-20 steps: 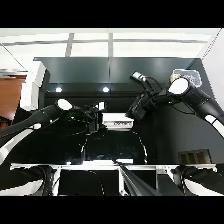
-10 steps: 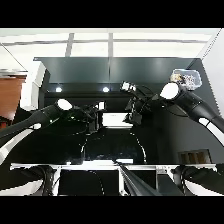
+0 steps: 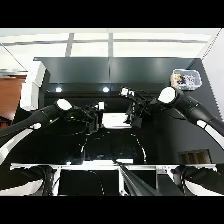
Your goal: Fold the box and place the chain.
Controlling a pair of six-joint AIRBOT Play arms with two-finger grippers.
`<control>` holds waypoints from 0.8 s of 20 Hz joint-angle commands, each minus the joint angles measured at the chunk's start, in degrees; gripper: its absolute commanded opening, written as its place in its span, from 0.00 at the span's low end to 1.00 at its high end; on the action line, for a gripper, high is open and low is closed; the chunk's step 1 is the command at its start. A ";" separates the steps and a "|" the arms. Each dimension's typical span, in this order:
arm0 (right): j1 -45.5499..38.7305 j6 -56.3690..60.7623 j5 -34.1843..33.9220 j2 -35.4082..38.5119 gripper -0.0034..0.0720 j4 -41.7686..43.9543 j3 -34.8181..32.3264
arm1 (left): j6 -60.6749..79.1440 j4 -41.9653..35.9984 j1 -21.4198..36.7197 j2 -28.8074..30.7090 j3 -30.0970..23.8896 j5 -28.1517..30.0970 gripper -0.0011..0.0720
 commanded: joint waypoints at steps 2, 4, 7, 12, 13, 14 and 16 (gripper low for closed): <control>0.02 0.00 -0.28 1.25 0.58 0.50 -0.09 | 0.07 0.02 -0.02 0.02 0.04 -0.13 0.42; 0.02 0.11 -1.25 1.29 0.58 0.46 -0.09 | 0.07 0.00 -0.02 0.02 0.04 -0.13 0.42; 0.04 0.61 -4.37 1.29 0.50 0.94 -0.09 | 0.07 0.02 -0.02 0.02 0.04 -0.31 0.42; 0.04 1.16 -3.76 1.29 0.44 0.92 -0.11 | 0.07 0.02 -0.02 0.02 0.04 -0.31 0.42; 0.04 1.25 -3.41 1.29 0.44 0.90 -0.11 | 0.07 0.02 -0.02 0.02 0.04 -0.31 0.42; 0.04 1.25 -3.32 1.29 0.44 0.90 -0.13 | 0.07 0.02 -0.02 0.02 0.04 -0.31 0.42; 0.04 1.25 -2.84 1.29 0.44 0.90 -0.13 | 0.07 0.02 -0.02 0.02 0.04 -0.31 0.42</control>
